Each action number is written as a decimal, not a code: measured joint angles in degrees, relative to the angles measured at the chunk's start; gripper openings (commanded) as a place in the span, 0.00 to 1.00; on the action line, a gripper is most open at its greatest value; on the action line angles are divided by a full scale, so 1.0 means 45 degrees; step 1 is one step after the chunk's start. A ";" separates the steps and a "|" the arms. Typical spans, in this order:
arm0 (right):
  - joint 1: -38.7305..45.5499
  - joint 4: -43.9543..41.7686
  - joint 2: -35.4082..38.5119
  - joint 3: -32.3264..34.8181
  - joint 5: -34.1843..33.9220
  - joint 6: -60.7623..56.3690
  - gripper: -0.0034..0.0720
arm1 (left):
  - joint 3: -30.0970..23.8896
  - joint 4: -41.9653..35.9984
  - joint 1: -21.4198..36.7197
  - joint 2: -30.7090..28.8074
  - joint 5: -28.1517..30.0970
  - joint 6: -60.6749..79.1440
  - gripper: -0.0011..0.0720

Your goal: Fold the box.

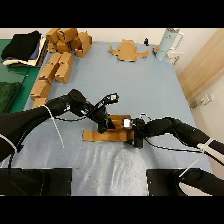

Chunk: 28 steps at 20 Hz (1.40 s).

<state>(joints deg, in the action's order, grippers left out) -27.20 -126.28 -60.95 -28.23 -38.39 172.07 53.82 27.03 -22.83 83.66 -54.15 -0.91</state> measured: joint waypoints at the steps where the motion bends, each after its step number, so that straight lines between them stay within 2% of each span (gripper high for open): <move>1: -0.0005 0.0029 -0.0053 0.0005 0.0049 0.0000 0.88 | 0.0000 -0.0005 0.0000 0.0000 0.0000 0.0000 0.03; 2: -0.0015 0.0063 -0.0092 0.0000 0.0097 -0.0005 0.79 | 0.0000 0.0000 0.0000 0.0000 0.0005 0.0000 0.03; 13: -0.0029 -0.0102 -0.0155 0.0000 0.0029 -0.0005 0.79 | 0.0000 0.0005 0.0000 0.0005 0.0000 0.0000 0.03; 14: -0.0029 -0.0131 -0.0131 0.0000 0.0000 -0.0010 0.84 | 0.0000 0.0005 0.0000 0.0000 0.0000 0.0000 0.03; 15: -0.0029 -0.0194 -0.0097 0.0000 -0.0010 -0.0029 1.00 | 0.0000 0.0000 0.0000 0.0005 0.0005 0.0000 0.03; 20: -0.0039 -0.0267 0.0151 0.0000 -0.0107 -0.0121 1.00 | 0.0000 -0.0005 0.0000 0.0000 0.0005 0.0000 0.03; 22: -0.0034 -0.0262 0.0199 0.0000 -0.0092 -0.0121 0.88 | 0.0000 -0.0005 0.0000 0.0000 0.0010 0.0000 0.03; 28: 0.0083 -0.0165 0.0219 0.0000 -0.0053 -0.0126 0.84 | 0.0000 -0.0005 0.0000 0.0000 0.0015 0.0000 0.03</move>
<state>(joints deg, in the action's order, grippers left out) -26.83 -127.02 -59.96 -28.23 -38.63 171.50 53.82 27.00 -22.83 83.66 -54.08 -0.91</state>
